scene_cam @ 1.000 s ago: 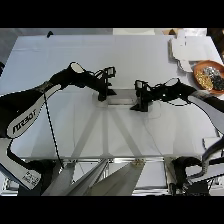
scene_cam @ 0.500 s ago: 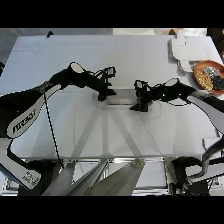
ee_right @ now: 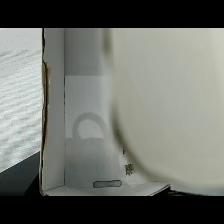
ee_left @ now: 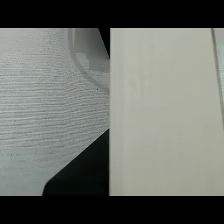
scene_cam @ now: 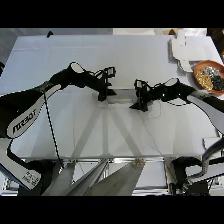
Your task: Fold the box and place the chain.
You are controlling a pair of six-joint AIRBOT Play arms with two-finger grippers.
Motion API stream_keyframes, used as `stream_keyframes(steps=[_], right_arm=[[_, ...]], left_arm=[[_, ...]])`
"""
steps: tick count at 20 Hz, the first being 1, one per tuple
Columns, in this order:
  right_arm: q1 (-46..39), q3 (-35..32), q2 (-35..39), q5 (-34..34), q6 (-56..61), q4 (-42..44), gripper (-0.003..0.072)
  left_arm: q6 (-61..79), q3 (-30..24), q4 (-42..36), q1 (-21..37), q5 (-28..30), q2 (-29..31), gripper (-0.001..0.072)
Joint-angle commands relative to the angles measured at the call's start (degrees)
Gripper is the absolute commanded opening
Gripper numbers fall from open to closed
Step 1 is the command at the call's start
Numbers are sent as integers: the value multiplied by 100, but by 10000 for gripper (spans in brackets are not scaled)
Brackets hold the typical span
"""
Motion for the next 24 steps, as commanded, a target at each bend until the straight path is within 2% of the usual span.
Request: stream_keyframes(steps=[1,24], right_arm=[[2,0,4,31,4,-4,398],[2,0,4,31,4,-4,398]], left_arm=[[0,4,0,2,4,2,16],[-7,4,-2,2,-101,4,17]])
